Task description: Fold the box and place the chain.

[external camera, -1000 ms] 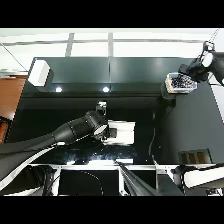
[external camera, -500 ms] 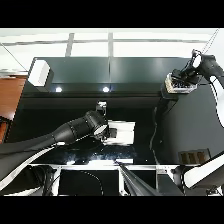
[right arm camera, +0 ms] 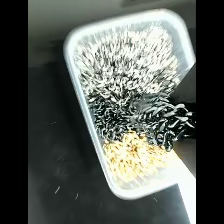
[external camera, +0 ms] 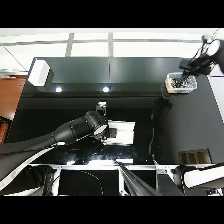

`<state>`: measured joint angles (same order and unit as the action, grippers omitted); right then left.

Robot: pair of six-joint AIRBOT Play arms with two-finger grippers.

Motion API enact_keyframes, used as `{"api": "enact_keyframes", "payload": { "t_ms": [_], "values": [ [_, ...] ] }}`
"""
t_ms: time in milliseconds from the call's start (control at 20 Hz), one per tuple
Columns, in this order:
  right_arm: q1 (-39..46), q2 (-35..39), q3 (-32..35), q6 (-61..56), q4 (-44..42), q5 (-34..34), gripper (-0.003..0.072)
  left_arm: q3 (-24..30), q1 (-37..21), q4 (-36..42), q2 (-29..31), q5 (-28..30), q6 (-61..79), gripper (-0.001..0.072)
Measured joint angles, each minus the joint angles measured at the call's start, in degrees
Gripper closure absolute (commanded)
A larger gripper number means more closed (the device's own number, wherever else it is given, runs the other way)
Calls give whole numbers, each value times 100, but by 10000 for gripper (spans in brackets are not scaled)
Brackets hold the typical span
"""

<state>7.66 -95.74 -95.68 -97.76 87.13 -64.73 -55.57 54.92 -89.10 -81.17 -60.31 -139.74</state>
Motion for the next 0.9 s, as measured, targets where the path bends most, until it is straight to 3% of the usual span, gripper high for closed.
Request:
{"api": "enact_keyframes", "payload": {
  "t_ms": [300,500,900],
  "values": [
    [-11,1596,-111,468,-76,-188,677,0,0,0,0,11,0,680],
    [-61,2601,-94,907,-527,-800,677,0,0,0,0,11,2,680],
    [-844,4319,7,1279,-946,-1497,678,0,0,2,-2,9,0,680]
  ]
}}
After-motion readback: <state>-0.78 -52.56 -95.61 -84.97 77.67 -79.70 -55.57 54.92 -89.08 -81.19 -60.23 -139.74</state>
